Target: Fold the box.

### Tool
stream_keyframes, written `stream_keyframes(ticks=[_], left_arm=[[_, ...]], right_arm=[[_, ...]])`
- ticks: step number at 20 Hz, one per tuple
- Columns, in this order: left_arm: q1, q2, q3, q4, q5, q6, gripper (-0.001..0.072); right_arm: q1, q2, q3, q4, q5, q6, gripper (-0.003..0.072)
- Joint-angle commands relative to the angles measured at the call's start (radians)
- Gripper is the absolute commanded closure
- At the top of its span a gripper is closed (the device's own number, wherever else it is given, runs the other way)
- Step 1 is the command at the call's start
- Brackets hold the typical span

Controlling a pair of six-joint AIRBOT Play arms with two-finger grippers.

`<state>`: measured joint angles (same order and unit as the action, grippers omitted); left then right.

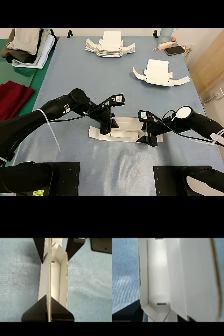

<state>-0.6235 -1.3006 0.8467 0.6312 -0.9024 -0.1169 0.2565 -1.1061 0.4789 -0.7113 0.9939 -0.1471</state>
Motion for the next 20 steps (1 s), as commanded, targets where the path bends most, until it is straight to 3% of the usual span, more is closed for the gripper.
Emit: stream_keyframes(ticks=[1,12,15,20], left_arm=[[0.0,0.0,0.0,0.001,0.002,-0.001,0.0692],[0.0,0.0,0.0,0.001,0.002,0.0,0.0692],[0.0,0.0,0.0,0.001,0.002,-0.001,0.0692],[0.0,0.0,0.0,0.001,0.002,-0.001,0.0692]], right_arm=[[0.001,0.015,-0.006,0.008,-0.001,-0.001,0.0187],[0.001,0.017,0.008,0.006,-0.116,-0.044,0.0178],[0.001,0.016,0.028,0.013,-0.138,-0.083,0.0147],[0.001,0.016,0.031,-0.003,-0.116,-0.082,0.0147]])
